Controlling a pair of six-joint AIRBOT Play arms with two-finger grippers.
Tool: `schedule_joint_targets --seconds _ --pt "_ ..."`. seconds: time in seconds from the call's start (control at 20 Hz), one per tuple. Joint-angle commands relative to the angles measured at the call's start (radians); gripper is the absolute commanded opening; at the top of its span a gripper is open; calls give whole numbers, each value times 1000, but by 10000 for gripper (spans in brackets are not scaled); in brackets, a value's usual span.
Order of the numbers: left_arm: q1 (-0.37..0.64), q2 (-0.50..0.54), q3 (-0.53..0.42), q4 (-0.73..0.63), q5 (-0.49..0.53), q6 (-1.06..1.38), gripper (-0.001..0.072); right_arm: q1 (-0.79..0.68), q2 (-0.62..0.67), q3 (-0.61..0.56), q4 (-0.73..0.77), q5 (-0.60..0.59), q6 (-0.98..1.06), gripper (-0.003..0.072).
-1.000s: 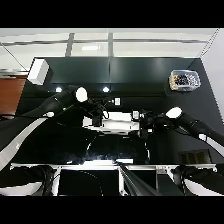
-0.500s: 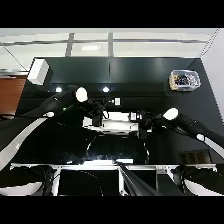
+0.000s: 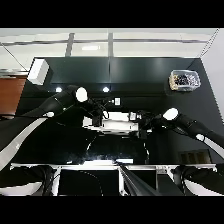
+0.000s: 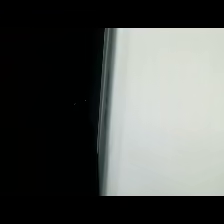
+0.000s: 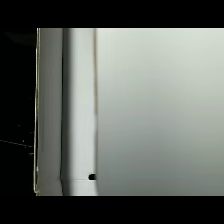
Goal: Fold the box and place the chain.
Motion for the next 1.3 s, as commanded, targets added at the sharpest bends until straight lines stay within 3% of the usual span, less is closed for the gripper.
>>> schedule_joint_targets --seconds 0.0,0.2,0.25,0.3,0.6,0.75,0.9,0.95,1.1,1.25 --pt "1 0 1 0 -1 0 29 1 0 1 -2 -4 2 642" --pt "1 0 1 0 -1 0 30 1 0 1 -2 -3 2 637" --pt "1 0 1 0 -1 0 30 1 0 1 -4 -3 2 473" --pt "1 0 1 0 -5 0 30 1 0 1 -6 -2 2 432" --pt "1 1 1 1 -16 0 46 1 0 1 -6 -2 2 434" --pt "1 18 2 57 -35 -4 327 1 0 1 -13 17 -7 434" --pt "1 57 3 107 -38 -28 487 1 0 1 -14 18 -9 434" --pt "1 78 3 132 -40 -68 517 1 0 1 -16 18 -10 434" --pt "2 152 3 277 -101 -219 517 1 0 1 -26 37 -21 433" --pt "5 223 2 419 -269 -357 495 1 0 1 -32 43 -25 433"
